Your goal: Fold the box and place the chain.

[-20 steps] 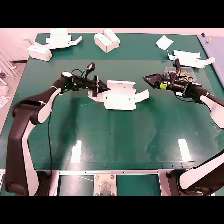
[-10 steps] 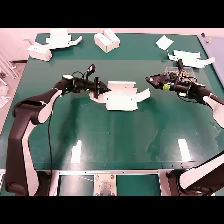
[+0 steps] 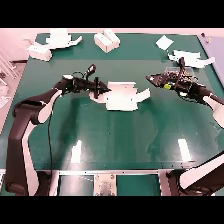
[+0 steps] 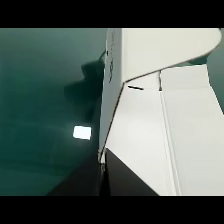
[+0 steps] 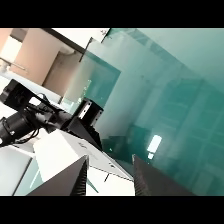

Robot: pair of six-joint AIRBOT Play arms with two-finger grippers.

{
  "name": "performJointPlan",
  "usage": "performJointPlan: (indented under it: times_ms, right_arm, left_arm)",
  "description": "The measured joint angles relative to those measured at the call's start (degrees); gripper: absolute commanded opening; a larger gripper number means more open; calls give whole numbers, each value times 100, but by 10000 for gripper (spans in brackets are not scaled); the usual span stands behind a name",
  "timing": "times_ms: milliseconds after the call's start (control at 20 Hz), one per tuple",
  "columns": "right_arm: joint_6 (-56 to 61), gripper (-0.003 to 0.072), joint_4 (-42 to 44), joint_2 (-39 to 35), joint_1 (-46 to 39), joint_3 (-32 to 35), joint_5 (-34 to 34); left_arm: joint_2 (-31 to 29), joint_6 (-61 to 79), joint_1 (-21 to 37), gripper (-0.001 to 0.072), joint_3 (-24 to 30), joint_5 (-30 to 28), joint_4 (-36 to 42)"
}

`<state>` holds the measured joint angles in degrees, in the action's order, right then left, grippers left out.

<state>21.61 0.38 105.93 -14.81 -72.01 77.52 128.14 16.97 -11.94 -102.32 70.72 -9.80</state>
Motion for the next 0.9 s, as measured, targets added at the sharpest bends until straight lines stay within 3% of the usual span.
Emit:
performJointPlan:
  times_ms: [400,650,900]
  right_arm:
    - [-616,335,57,-256,107,0,1311]
    - [-872,281,361,-299,166,0,1467]
    - [-911,286,-138,-313,260,0,1102]
  left_arm:
    - [0,0,0,22,-2,-17,-35]
    - [0,-2,0,22,-2,-13,-39]
    - [0,275,2,22,0,155,-61]
